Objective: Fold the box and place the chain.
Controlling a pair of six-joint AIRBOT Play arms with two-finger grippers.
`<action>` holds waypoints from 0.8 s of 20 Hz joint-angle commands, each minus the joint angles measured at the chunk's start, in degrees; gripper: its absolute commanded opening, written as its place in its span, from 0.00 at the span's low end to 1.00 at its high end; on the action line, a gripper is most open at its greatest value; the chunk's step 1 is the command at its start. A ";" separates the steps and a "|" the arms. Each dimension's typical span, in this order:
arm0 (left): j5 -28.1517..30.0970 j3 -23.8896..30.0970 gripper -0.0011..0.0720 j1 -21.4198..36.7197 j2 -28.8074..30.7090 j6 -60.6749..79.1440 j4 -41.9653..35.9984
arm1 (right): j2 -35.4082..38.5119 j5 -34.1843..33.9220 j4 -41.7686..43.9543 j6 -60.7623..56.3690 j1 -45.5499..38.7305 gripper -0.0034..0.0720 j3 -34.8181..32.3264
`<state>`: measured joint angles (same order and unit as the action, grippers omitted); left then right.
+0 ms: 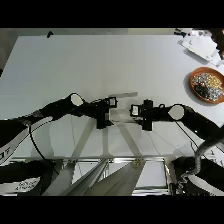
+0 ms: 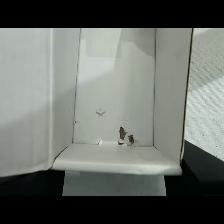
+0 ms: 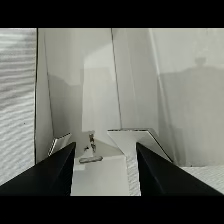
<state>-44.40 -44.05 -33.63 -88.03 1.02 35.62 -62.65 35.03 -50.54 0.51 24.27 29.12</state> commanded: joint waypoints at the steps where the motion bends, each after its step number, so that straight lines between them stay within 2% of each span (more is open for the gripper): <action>1: 0.00 0.04 0.47 -0.02 0.02 0.00 0.00 | 0.28 0.11 1.60 -0.17 0.07 0.48 -0.02; 2: 0.00 0.04 0.47 -0.02 0.02 0.00 0.00 | 1.18 0.26 1.62 -0.22 -0.04 0.22 -0.02; 3: 0.00 0.04 0.47 -0.02 0.02 0.00 0.00 | 2.69 0.46 1.57 -0.55 -0.70 0.06 0.00; 7: 0.00 0.04 0.47 -0.02 0.02 0.00 0.00 | 12.26 2.95 0.61 -13.40 -8.35 0.06 0.00; 11: 0.00 0.04 0.47 -0.04 0.02 0.00 0.00 | 20.57 15.32 -2.58 -39.28 -22.95 0.06 0.00; 14: 0.00 0.04 0.47 -0.02 0.02 0.00 -0.02 | 21.53 23.45 -5.57 -59.71 -32.96 0.06 -0.02; 16: 0.00 0.04 0.47 -0.02 0.02 0.00 0.00 | 20.37 25.99 -6.80 -61.99 -36.28 0.06 -0.02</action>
